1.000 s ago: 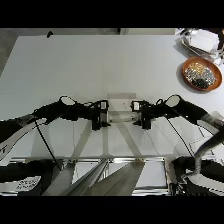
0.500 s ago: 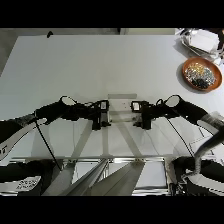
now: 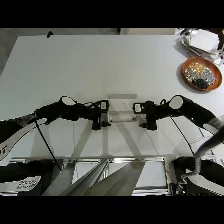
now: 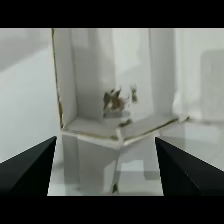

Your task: Fold the box and place the chain.

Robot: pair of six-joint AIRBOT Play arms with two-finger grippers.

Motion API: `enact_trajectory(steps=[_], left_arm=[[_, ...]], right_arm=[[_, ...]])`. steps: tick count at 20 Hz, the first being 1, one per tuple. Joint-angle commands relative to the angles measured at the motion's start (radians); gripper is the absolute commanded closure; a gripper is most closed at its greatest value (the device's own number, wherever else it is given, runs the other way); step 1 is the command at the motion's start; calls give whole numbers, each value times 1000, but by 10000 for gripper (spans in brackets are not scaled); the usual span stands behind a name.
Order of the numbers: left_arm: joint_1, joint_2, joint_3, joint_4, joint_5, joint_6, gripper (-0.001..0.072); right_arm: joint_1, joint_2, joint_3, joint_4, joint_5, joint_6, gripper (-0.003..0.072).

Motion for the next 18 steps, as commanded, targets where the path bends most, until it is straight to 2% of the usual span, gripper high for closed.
enact_trajectory(steps=[1, 4, 5, 6, 7, 8, 10, 13, 14, 15, 18], left_arm=[[0, 0, 0, 0, 0, 0, 501], [0, 0, 0, 0, 0, 0, 501], [0, 0, 0, 0, 0, 0, 501], [0, 0, 0, 0, 0, 0, 501], [0, 0, 0, 0, 0, 0, 501], [0, 0, 0, 0, 0, 0, 501], [0, 1, 0, 0, 0, 0, 501], [0, 0, 0, 0, 0, 0, 501], [0, 0, 0, 0, 0, 0, 501], [0, 0, 0, 0, 0, 0, 501], [0, 0, 0, 0, 0, 0, 501]], right_arm=[[-17, 60, 2, -163, 71, 171, 5], [-27, 182, 2, -181, 119, 180, 68], [-27, 224, 2, -136, 117, 180, 219], [-27, 261, 2, -55, 116, 170, 422], [-27, 288, 2, 50, 111, 134, 569], [-27, 301, 2, 158, 106, 92, 671], [-27, 300, 1, 387, 54, 3, 668], [-27, 256, 1, 673, -182, 26, 668], [-27, 220, 1, 747, -220, 26, 668], [-27, 175, 1, 794, -229, 21, 668], [-27, 23, 1, 803, -189, 43, 668]])
